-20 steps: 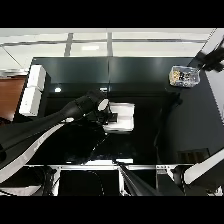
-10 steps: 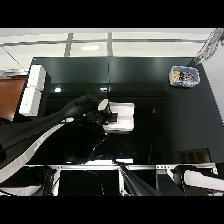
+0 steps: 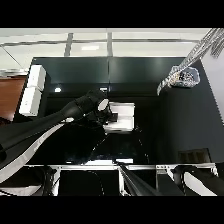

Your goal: Fold the box and place the chain.

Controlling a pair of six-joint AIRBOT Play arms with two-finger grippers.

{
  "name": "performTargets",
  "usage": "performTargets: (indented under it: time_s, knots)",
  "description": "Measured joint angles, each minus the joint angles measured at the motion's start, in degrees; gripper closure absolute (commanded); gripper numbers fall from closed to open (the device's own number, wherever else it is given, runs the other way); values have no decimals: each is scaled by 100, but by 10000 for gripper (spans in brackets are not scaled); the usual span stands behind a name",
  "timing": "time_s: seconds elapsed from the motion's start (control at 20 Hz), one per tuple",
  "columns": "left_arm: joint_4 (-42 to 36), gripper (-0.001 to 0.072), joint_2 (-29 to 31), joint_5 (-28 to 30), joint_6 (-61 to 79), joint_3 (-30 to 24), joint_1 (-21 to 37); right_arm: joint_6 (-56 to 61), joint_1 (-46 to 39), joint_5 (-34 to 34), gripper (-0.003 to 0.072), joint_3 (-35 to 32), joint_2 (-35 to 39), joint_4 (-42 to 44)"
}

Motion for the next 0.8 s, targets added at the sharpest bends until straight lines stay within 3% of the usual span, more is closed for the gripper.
performTargets:
  time_s: [0.2,0.4,0.6,0.8]
  knots:
    - [0,686,0,4,2,0,0,-109,540,619,677,-415,90,442]
    - [0,686,0,2,0,0,0,-127,1132,643,677,-1231,116,647]
    - [0,686,0,2,0,0,0,-131,1768,22,676,-2140,116,820]
    - [0,686,0,2,0,0,0,-131,2245,-1021,676,-3082,94,861]
